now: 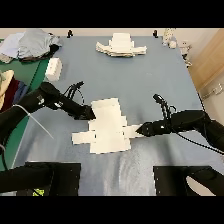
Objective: Fold the box.
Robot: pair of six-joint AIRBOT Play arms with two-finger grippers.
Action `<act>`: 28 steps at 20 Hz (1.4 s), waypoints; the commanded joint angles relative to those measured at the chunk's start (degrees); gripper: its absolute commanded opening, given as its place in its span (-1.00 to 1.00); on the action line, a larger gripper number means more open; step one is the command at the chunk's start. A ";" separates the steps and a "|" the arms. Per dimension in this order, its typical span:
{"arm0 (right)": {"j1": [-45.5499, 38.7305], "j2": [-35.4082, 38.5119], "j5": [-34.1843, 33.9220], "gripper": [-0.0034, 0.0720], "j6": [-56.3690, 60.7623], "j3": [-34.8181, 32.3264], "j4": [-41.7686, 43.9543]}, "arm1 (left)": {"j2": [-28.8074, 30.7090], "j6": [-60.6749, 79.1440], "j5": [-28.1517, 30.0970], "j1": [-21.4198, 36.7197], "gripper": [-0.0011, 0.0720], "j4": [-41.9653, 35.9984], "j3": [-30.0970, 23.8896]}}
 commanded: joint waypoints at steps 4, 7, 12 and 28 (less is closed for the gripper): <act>0.37 0.85 0.02 -0.91 1.01 -0.17 -0.55 | -10.56 7.37 1.92 0.09 0.33 -5.31 5.97; 0.37 0.85 -1.14 -0.91 2.10 -0.20 -2.34 | -13.86 11.63 -1.60 0.09 0.33 -8.13 10.14; 0.37 0.83 -1.01 -0.91 2.34 -0.20 -3.23 | -16.37 19.28 -14.05 0.07 -0.16 -9.57 11.87; 0.37 0.83 -1.01 -0.91 2.49 -0.20 -3.58 | -17.57 26.53 -17.62 -0.04 -0.70 -11.98 11.87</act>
